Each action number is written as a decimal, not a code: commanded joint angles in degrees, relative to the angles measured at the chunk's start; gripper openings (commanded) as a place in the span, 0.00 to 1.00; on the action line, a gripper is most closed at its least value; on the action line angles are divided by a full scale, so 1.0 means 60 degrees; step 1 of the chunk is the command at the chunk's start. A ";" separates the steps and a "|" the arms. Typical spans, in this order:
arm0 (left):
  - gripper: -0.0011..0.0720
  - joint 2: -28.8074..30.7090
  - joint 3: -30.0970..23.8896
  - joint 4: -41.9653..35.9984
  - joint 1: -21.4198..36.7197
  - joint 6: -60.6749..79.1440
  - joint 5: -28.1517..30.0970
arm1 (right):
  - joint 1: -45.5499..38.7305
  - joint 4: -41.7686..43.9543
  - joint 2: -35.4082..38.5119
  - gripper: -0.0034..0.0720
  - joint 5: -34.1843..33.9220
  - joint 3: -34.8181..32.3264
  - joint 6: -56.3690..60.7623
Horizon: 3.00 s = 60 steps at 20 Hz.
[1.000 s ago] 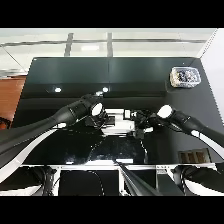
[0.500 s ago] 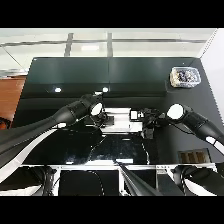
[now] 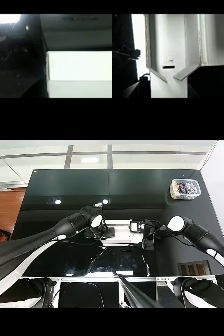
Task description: Fold the box and place the chain.
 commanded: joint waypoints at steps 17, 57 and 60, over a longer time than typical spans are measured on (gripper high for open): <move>0.05 0.0000 -0.0007 0.0251 -0.0004 0.0029 0.0080 | 0.0160 0.2878 -0.0696 0.20 -0.0506 -0.0022 -0.1395; 0.05 0.0000 -0.0004 0.0747 -0.0044 -0.0011 -0.0342 | -0.3009 0.4521 -0.1067 0.66 0.2091 -0.0543 0.8706; 0.05 0.0000 -0.0004 0.0747 -0.0044 -0.0015 -0.0306 | -0.2794 0.4648 -0.1067 0.69 0.2262 -0.0306 0.8714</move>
